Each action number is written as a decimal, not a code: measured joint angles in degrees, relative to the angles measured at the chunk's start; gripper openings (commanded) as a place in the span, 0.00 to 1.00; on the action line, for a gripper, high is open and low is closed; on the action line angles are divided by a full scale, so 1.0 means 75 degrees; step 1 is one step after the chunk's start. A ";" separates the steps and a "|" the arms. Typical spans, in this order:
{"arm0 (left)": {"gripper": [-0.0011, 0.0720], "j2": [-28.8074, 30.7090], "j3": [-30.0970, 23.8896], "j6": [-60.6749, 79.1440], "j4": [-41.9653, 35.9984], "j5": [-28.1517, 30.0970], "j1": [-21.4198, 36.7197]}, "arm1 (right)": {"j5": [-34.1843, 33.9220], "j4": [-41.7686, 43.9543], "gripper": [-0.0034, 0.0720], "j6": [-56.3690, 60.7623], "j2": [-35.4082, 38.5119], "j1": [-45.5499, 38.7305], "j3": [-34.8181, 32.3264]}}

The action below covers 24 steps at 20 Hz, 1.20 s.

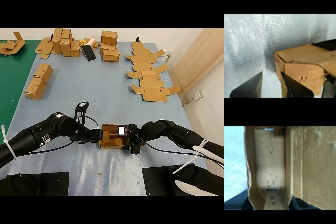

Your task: Fold the box.

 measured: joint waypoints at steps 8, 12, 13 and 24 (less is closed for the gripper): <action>0.49 0.0152 0.0321 0.0335 -0.0044 -0.0583 0.0050 | 0.0003 0.0000 0.70 -0.0003 0.0000 0.0003 0.0000; 0.52 0.0213 0.0396 0.0393 -0.0105 -0.0624 0.0061 | 0.0003 -0.0003 0.70 -0.0003 0.0000 0.0003 0.0000; 0.52 0.0213 0.0405 0.0425 -0.0154 -0.0629 0.0061 | 0.0003 0.0000 0.70 0.0000 0.0000 0.0000 0.0000; 0.77 0.0099 0.0428 0.1215 -0.1046 -0.0268 0.0070 | 0.0003 -0.0003 0.70 0.0000 0.0000 0.0000 0.0000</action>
